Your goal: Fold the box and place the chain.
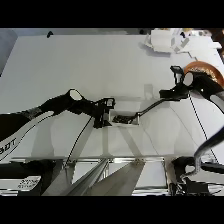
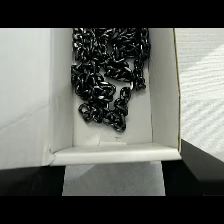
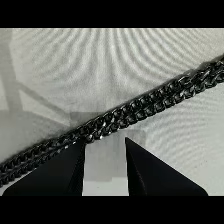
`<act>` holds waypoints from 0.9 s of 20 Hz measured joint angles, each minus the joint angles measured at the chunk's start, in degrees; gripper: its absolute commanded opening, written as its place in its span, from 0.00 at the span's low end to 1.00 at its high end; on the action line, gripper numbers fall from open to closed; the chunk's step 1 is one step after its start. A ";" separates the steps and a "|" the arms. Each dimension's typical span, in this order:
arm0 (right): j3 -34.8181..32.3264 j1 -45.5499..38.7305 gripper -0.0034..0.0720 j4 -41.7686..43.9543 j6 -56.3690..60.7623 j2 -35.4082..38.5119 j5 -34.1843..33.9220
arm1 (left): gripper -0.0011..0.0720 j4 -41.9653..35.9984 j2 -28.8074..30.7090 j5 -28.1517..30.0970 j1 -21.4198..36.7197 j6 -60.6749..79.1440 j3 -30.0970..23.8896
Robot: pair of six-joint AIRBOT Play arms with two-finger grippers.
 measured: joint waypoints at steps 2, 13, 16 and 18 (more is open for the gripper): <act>0.00 -0.02 0.33 0.00 0.37 -0.66 0.15 | 0.25 0.00 0.00 0.02 0.02 0.00 0.00; -0.17 -0.09 0.06 -1.53 -0.52 1.09 1.99 | 0.25 0.00 0.00 0.00 0.00 0.00 0.00; -0.11 -0.02 0.06 -1.29 -1.66 5.81 3.28 | 0.25 0.00 0.00 0.00 0.00 0.00 0.00; -0.11 -0.02 0.06 -1.62 -1.90 9.70 4.98 | 0.25 0.00 0.00 0.00 0.00 0.00 0.00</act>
